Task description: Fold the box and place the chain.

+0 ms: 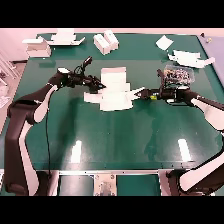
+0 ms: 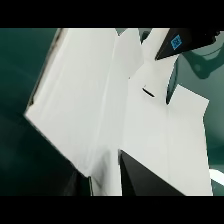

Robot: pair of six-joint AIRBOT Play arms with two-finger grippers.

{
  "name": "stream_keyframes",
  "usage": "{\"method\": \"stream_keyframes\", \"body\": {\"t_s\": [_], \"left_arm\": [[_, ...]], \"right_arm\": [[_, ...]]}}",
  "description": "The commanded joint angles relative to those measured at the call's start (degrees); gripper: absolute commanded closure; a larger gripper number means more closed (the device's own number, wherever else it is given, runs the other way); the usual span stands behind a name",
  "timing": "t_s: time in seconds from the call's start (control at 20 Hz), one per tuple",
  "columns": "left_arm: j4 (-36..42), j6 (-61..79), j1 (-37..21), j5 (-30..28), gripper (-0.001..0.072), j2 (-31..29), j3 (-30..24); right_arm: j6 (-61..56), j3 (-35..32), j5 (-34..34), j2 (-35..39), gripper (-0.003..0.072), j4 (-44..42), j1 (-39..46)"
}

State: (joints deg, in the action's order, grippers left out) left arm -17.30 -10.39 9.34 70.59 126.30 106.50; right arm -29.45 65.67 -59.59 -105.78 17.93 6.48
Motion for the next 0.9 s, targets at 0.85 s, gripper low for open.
{"method": "stream_keyframes", "body": {"t_s": [0.85], "left_arm": [[-0.3, 12.3, 0.3, -0.3, 0.0685, 0.0, 0.0]], "right_arm": [[0.1, 0.0, 0.0, 0.0, 0.0682, -0.1, 0.1]]}}
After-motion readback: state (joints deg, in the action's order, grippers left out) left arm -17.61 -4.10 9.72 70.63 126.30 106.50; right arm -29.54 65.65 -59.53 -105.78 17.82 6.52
